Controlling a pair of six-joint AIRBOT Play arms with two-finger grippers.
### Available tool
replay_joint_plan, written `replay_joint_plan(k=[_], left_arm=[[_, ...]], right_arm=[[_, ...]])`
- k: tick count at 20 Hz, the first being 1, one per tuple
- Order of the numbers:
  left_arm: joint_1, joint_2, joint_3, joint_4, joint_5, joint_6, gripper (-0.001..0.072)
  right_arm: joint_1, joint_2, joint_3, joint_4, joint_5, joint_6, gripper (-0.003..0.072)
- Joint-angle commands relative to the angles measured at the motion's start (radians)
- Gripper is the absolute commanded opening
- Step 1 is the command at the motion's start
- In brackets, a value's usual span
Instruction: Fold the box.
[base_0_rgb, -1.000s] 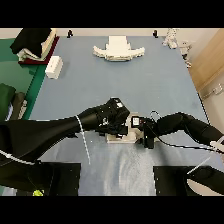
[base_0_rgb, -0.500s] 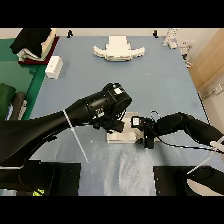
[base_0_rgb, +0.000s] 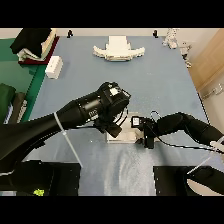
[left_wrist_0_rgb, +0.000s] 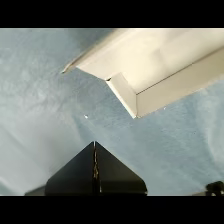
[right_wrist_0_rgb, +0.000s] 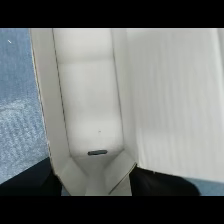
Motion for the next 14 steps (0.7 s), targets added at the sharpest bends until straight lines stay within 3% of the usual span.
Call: replay_joint_plan(k=[1,4,7,8,9,11,14], left_arm=[[0.047,0.139,-0.153,-0.036,0.201,0.186,0.0010],[0.163,0.346,-0.387,-0.118,0.369,0.470,0.0012],[0.321,0.496,-0.570,-0.418,0.470,1.007,0.0037],[0.375,0.523,-0.619,-0.525,0.513,1.160,0.0417],[0.420,0.535,-0.661,-0.624,0.570,1.287,0.0693],[0.493,0.528,-0.734,-0.795,0.652,1.538,0.0694],[0.534,0.463,-0.811,-0.895,0.766,1.817,0.0694]], right_arm=[[0.000,0.000,0.000,0.000,0.000,0.000,0.0512],[0.000,0.000,0.000,0.000,0.000,0.000,0.0512],[0.000,0.000,0.000,0.000,0.000,0.000,0.0512],[0.000,0.000,0.000,0.000,0.000,0.000,0.0512],[0.000,0.000,0.000,0.000,0.000,0.000,0.0511],[0.000,0.000,0.000,0.000,0.000,0.000,0.0512],[0.000,0.000,0.000,0.000,0.000,0.000,0.0512]])
